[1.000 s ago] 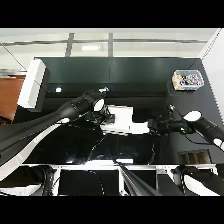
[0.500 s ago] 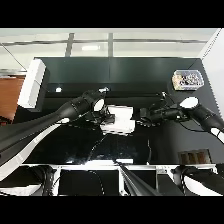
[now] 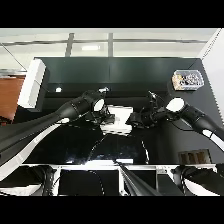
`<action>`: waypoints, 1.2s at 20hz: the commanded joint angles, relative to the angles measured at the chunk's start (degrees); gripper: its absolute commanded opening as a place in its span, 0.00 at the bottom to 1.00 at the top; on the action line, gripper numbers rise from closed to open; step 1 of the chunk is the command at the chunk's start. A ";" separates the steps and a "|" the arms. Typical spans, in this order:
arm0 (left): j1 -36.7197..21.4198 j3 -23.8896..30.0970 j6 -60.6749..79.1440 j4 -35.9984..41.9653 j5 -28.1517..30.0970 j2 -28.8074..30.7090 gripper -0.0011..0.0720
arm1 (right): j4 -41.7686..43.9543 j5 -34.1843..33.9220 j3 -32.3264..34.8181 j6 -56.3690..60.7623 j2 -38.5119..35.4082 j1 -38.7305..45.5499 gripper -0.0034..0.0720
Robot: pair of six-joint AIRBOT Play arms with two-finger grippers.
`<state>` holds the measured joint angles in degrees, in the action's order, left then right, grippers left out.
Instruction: Fold the box and place the chain.
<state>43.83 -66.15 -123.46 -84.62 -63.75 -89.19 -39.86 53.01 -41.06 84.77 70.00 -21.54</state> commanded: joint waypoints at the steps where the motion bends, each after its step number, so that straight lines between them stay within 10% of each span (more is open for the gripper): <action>1: -0.04 -0.02 0.00 0.04 0.07 0.00 0.05 | -11.45 -2.08 -2.78 13.11 0.17 -3.89 0.60; 11: -0.04 -0.02 0.00 0.04 0.07 0.00 0.05 | -42.01 13.73 -19.06 43.85 9.88 -17.11 0.53; 21: -0.04 -0.02 0.00 0.04 0.02 0.00 0.05 | -40.74 15.34 -19.93 53.00 14.88 -18.45 0.43; 24: -0.04 -0.02 0.00 0.04 0.02 0.00 0.05 | -40.96 15.17 -20.24 53.22 15.06 -18.45 0.21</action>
<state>43.83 -66.15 -123.46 -84.42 -63.64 -89.19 -80.73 67.90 -60.99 136.75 84.55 -39.88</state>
